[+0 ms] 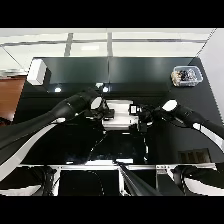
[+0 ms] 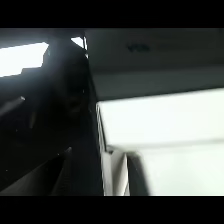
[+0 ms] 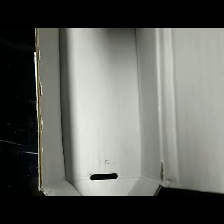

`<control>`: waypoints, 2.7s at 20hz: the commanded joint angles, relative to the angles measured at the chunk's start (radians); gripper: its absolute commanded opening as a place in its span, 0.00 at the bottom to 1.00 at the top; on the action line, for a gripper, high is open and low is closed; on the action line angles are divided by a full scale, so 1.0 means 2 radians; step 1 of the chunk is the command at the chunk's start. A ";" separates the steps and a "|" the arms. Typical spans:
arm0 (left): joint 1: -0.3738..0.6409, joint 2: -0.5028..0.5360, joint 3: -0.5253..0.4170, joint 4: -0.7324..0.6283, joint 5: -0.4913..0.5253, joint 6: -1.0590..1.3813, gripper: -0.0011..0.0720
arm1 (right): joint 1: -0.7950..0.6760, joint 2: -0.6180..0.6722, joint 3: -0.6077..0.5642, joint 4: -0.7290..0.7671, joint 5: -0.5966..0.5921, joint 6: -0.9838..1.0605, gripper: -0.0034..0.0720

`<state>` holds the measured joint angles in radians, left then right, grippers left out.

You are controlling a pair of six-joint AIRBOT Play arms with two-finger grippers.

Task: Fold the box and place the chain.

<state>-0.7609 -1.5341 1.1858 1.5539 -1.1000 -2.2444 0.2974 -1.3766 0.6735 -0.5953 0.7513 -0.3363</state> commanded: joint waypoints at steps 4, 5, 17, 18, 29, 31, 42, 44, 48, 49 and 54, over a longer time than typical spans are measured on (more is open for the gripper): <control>-0.027 -0.032 0.034 0.037 -0.054 -0.098 0.55 | 0.001 0.000 0.000 0.000 0.000 0.000 0.26; -0.027 -0.033 0.034 0.033 -0.054 -0.098 0.48 | 0.001 0.000 0.000 0.000 0.000 0.000 0.26; -0.023 -0.048 0.035 0.000 -0.038 -0.097 0.05 | 0.001 0.000 0.000 0.000 0.000 0.000 0.26; -0.022 -0.048 0.035 0.000 -0.040 -0.097 0.05 | 0.001 0.000 0.000 0.000 0.000 0.000 0.26; -0.012 -0.039 0.042 0.005 -0.047 -0.096 0.50 | 0.001 0.000 0.000 0.000 0.000 0.000 0.26; -0.003 -0.036 0.043 0.003 -0.052 -0.095 0.50 | 0.001 0.000 0.000 0.000 0.000 0.000 0.26; -0.006 -0.041 0.043 0.000 -0.047 -0.093 0.05 | 0.001 0.000 0.000 0.000 0.000 0.000 0.26; -0.006 -0.041 0.043 0.000 -0.046 -0.093 0.05 | 0.001 0.000 0.000 0.000 0.000 0.000 0.26; -0.005 -0.041 0.043 0.000 -0.047 -0.089 0.05 | 0.001 0.004 0.000 -0.004 -0.015 0.048 0.93; -0.005 -0.041 0.044 0.001 -0.046 -0.079 0.05 | 0.001 0.012 0.000 -0.013 -0.016 0.066 0.98; -0.003 -0.040 0.044 0.003 -0.041 -0.043 0.05 | -0.011 0.074 0.000 -0.095 0.037 0.087 0.98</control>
<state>-0.7681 -1.6154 1.2736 1.5585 -1.1873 -2.3859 0.2867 -1.2816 0.6735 -0.7151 0.7750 -0.1997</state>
